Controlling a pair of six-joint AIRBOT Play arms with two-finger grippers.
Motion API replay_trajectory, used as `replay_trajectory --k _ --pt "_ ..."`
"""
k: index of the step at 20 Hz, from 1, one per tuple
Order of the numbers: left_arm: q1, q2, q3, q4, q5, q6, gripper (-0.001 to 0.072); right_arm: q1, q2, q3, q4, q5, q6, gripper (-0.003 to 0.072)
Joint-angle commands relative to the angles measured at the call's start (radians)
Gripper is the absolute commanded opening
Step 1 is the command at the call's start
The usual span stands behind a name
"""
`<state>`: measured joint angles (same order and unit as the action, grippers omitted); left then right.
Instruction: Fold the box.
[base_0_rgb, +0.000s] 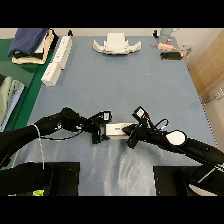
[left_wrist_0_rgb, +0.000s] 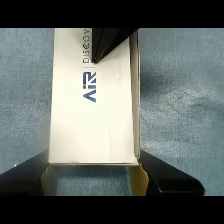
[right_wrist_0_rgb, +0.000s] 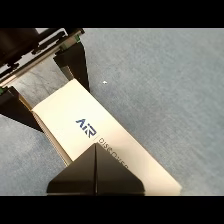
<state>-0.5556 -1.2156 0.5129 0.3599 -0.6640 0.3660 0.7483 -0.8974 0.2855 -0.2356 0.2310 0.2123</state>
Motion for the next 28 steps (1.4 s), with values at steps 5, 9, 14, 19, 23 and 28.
replay_trajectory --k 5,9,14,19,23,28 --pt "0.000 0.000 0.001 0.000 0.000 0.000 0.0444 0.000 0.116 0.011 -0.012 -0.003 0.000 0.0004" --pt "0.000 0.000 0.001 0.000 0.000 0.000 0.0444 0.000 0.179 0.022 -0.014 -0.003 0.000 0.0004" --pt "0.000 0.000 0.001 0.000 0.000 0.000 0.0444 0.000 0.194 0.023 -0.014 -0.003 0.000 0.0004" --pt "0.000 0.000 0.001 0.000 0.000 0.000 0.0444 -0.016 0.193 0.076 -0.034 -0.004 0.028 0.0004" --pt "0.000 0.000 0.001 0.000 0.000 0.000 0.0445 -0.057 0.155 0.166 -0.298 0.035 0.323 0.0004" --pt "0.000 0.000 0.001 0.000 0.000 0.000 0.0444 -0.153 -0.056 0.398 -0.972 0.413 0.981 0.0004"
